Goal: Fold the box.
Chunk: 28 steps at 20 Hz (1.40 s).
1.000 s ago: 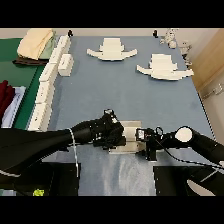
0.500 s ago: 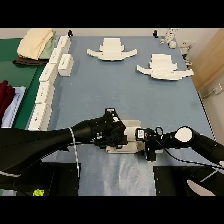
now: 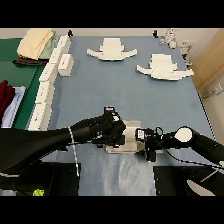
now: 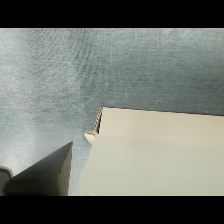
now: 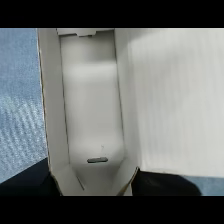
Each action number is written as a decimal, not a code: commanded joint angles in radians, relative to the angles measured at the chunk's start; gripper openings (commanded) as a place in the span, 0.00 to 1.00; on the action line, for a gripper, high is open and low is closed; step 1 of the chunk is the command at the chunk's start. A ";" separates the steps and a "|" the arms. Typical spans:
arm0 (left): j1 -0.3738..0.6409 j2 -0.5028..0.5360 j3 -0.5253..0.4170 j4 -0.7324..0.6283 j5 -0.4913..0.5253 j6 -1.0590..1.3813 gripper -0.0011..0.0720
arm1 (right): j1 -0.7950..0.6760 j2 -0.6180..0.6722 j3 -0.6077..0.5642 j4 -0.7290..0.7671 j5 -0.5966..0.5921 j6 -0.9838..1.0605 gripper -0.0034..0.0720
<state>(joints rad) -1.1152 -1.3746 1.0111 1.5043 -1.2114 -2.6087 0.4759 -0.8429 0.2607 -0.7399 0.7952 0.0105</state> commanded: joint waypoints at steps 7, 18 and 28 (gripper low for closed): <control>-0.033 -0.030 -0.004 0.004 0.067 -0.031 0.41 | 0.000 0.001 0.000 0.000 0.000 0.000 0.71; -0.047 -0.040 -0.003 0.030 0.031 -0.080 0.04 | 0.000 0.001 0.000 0.000 0.000 0.000 0.71; -0.047 -0.030 0.003 0.039 0.019 -0.084 0.66 | 0.000 0.001 0.000 0.000 0.000 0.000 0.71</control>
<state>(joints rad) -1.1614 -1.4109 1.0096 1.5398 -1.1866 -2.6930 0.4759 -0.8429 0.2607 -0.7399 0.7952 0.0101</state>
